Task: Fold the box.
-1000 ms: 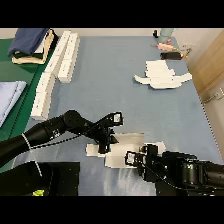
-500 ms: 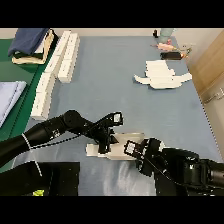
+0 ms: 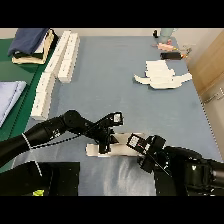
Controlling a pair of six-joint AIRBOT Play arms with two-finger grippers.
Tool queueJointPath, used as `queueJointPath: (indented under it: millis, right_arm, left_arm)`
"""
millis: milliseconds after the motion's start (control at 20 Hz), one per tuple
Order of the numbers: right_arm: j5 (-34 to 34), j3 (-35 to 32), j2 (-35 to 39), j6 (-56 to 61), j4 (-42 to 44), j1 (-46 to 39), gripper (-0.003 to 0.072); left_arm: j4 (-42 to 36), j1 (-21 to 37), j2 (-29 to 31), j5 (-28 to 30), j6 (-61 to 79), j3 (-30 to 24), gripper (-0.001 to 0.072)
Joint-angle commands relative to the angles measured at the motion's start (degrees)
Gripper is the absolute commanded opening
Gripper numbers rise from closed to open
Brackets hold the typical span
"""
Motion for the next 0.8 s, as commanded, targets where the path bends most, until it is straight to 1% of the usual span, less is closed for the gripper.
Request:
queueJointPath:
  millis: [0, 150, 250, 400, 500, 550, 750]
  right_arm:
    - [1.73, 0.07, 0.81, 1.49, -0.98, -0.04, 0.0720]
    - [2.23, 0.04, 1.29, 1.31, -1.22, -0.07, 0.0720]
    - [1.18, -0.39, 1.36, -1.03, -0.55, -0.79, 0.0720]
    - [-4.57, -2.03, 2.16, -9.77, 4.46, -5.03, 0.0720]
    - [-8.20, -2.69, 3.08, -18.95, 10.71, -10.88, 0.0720]
    - [-9.01, -2.69, 3.10, -25.68, 15.54, -14.78, 0.0720]
    - [-7.85, -2.69, 2.19, -56.78, 39.21, -31.76, 0.0720]
  left_arm:
    - [0.00, -0.02, 0.00, 0.00, 0.02, -0.02, 0.0017]
    - [0.00, -0.02, 0.00, 0.00, 0.02, -0.02, 0.0017]
    - [0.00, -0.02, 0.00, 0.02, 0.02, -0.02, 0.0017]
    - [0.00, -0.02, 0.00, 0.02, 0.02, -0.02, 0.0017]
    - [0.00, -0.02, 0.00, 0.00, 0.02, -0.02, 0.0017]
    - [0.00, -0.02, 0.00, 0.00, 0.02, -0.02, 0.0017]
    - [0.00, -0.02, 0.00, 0.00, 0.02, -0.02, 0.0017]
